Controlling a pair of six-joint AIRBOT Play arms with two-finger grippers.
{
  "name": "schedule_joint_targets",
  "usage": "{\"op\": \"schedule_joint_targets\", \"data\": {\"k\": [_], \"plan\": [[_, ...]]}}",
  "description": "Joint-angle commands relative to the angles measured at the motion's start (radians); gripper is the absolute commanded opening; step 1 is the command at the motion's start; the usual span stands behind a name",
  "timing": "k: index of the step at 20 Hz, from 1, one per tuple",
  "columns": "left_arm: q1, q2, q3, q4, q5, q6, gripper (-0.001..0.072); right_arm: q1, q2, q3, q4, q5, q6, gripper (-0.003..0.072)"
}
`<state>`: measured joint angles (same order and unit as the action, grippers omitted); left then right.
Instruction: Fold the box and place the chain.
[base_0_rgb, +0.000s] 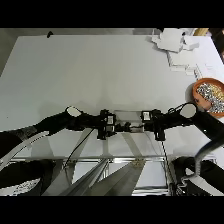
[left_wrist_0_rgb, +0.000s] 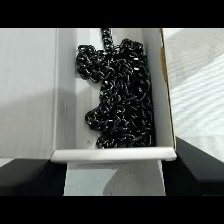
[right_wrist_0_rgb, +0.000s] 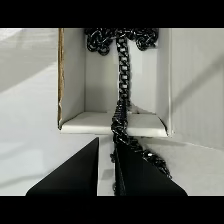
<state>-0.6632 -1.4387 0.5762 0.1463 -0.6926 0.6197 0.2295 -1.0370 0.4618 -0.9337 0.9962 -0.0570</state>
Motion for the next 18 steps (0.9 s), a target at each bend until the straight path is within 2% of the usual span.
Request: {"op": "schedule_joint_targets", "data": {"k": [1, 3, 7, 13, 17, 18], "plan": [[0.001, 0.0, 0.001, 0.0, 0.0, 0.001, 0.0276, 0.001, -0.001, 0.0, 0.021, -0.008, 0.001, 0.014], [0.001, 0.0, 0.001, 0.0, 0.0, 0.001, 0.0276, 0.001, 0.0, 0.0, 0.005, -0.024, 0.016, 0.0202], [0.001, 0.0, 0.001, 0.0, 0.0, 0.001, 0.0276, 0.001, 0.005, 0.0, -0.046, -0.048, 0.057, 0.0202], [0.001, 0.0, 0.001, 0.0, 0.0, 0.001, 0.0276, 0.001, -0.005, -0.004, 0.036, -0.077, 0.056, 0.0201], [0.001, 0.0, 0.001, 0.0, 0.0, 0.001, 0.0276, 0.001, -0.008, -0.029, 0.039, -0.069, 0.057, 0.0198], [0.001, 0.0, 0.001, 0.0, 0.0, 0.001, 0.0276, 0.001, -0.005, -0.029, 0.027, -0.058, 0.062, 0.0148]]}}
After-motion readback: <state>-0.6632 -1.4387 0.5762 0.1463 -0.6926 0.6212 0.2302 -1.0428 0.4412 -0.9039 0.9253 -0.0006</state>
